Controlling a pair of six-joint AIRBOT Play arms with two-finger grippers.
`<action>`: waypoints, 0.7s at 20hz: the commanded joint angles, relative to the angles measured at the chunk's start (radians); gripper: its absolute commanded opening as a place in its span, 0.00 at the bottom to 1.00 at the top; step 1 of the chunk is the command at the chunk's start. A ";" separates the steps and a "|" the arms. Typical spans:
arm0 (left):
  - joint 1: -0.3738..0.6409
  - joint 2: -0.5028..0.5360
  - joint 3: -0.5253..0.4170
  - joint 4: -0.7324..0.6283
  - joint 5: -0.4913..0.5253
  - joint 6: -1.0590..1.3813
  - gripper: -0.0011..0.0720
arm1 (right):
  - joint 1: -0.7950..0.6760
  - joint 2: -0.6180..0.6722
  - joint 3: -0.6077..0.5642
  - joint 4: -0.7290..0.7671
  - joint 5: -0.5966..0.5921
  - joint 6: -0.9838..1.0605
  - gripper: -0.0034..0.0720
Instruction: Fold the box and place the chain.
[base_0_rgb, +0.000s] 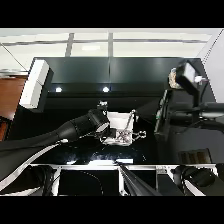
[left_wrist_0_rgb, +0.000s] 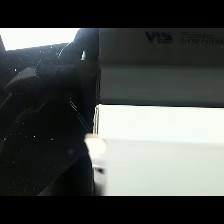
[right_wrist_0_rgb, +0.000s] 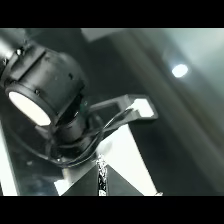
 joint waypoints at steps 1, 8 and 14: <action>0.001 0.000 -0.001 0.000 0.000 0.000 0.06 | -0.001 -0.028 -0.049 -0.009 0.000 0.030 0.58; 0.001 0.000 -0.001 0.000 0.002 0.000 0.06 | -0.153 -0.028 -0.165 -0.380 0.021 0.135 0.92; 0.001 0.000 -0.001 0.000 0.003 0.000 0.06 | -0.155 -0.028 -0.555 -0.331 -0.243 -0.063 0.98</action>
